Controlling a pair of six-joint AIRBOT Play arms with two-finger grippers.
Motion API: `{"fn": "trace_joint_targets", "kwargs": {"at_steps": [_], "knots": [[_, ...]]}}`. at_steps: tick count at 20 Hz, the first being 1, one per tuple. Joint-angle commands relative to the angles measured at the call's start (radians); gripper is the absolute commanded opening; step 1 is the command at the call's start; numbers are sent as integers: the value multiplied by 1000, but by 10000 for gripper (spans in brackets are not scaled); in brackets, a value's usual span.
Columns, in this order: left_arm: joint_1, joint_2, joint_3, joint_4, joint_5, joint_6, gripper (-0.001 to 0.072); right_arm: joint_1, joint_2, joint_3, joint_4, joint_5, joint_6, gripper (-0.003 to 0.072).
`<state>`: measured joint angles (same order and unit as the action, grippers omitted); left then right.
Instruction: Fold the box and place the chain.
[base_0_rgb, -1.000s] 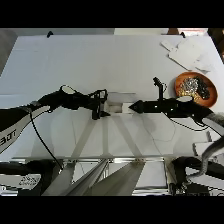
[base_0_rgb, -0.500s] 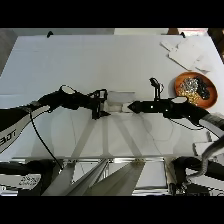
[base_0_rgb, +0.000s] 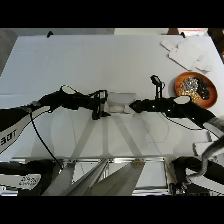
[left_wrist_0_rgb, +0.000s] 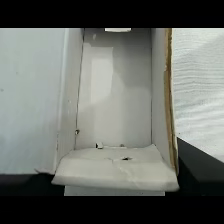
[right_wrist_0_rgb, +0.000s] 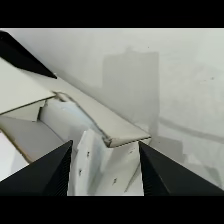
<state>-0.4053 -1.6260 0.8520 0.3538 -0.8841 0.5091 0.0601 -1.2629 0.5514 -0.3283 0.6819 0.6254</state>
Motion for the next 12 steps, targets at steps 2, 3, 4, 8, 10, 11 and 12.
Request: {"fn": "trace_joint_targets", "kwargs": {"at_steps": [2,3,4,8,10,11,12], "knots": [[0,0,0,-1,1,-1,322,3,16,5,-66,5,89,458],[0,0,0,-1,2,-1,322,3,16,16,-132,1,148,458],[0,0,0,-1,2,-1,322,3,16,30,-207,1,212,458],[0,0,0,-1,2,-1,322,66,16,102,-524,-20,489,458],[0,0,0,-1,1,-1,322,119,16,137,-655,-30,607,454],[0,0,0,-1,2,-1,322,142,16,149,-713,-34,673,450],[0,0,0,-1,1,-1,322,161,15,160,-768,-34,737,449]]}}
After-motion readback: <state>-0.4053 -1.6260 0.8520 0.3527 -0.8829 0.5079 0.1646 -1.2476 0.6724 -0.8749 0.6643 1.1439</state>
